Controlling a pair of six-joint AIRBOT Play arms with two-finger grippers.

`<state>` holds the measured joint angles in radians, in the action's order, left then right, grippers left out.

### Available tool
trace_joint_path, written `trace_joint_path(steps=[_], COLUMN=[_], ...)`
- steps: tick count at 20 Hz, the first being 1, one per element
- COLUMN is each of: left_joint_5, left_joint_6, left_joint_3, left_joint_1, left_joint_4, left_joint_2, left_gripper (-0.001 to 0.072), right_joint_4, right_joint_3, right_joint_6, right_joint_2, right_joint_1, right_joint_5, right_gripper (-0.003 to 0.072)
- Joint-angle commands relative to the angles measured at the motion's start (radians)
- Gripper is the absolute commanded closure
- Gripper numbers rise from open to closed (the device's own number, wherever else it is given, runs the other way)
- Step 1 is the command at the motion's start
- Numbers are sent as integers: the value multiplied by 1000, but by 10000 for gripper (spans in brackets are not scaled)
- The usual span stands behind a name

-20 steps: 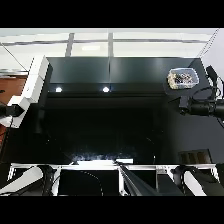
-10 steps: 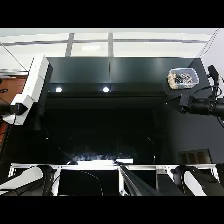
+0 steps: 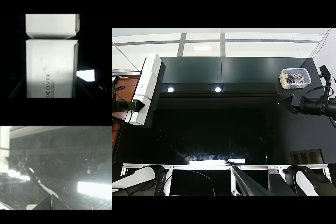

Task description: Fold the box and place the chain.

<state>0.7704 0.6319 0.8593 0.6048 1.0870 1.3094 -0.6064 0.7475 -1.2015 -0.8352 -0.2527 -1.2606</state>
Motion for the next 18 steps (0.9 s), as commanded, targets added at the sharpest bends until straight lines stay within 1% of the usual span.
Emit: trace_joint_path(steps=[1, 3, 4, 6, 7, 8, 9, 10, 11, 13, 14, 15, 16, 18], left_joint_5=[113, 210, 228, 230, 242, 277, 323, 339, 323, 228, 176, 140, 107, 38], left_joint_6=[25, 61, 103, 305, 453, 478, 434, 418, 436, 498, 510, 499, 505, 612], left_joint_3=[51, 91, 98, 99, 99, 97, 90, 77, 52, -20, -62, -95, -126, -190], left_joint_1=[-5, -5, -5, -10, -21, -43, -85, -139, -216, -399, -507, -611, -708, -835], left_joint_4=[-1, -3, -4, -30, -31, -43, -66, -83, -86, -82, -83, -72, -35, 61], left_joint_2=[-44, -97, -126, -189, -218, -246, -277, -309, -349, -430, -471, -510, -554, -631], left_gripper=[-6, -6, -3, 12, 132, 352, 696, 686, 687, 687, 687, 687, 687, 686], right_joint_4=[-4, -31, -40, -40, -40, -43, -61, -110, -174, -319, -404, -492, -584, -737], right_joint_3=[1, 1, 1, 1, 5, 17, 34, 53, 69, 74, 72, 61, 35, -47], right_joint_6=[1, 0, 0, 0, 1, 5, 19, 27, 27, -6, -29, -61, -121, -224], right_joint_2=[0, 0, 0, 0, 1, 3, 10, 21, 35, 86, 111, 128, 146, 174], right_joint_1=[0, 5, 5, 5, 6, 16, 40, 79, 123, 220, 277, 330, 385, 458], right_joint_5=[-36, -56, -55, -43, -49, -79, -101, -103, -73, 58, 113, 145, 187, 321], right_gripper=[675, 675, 675, 675, 675, 676, 676, 676, 676, 676, 677, 678, 678, 678])
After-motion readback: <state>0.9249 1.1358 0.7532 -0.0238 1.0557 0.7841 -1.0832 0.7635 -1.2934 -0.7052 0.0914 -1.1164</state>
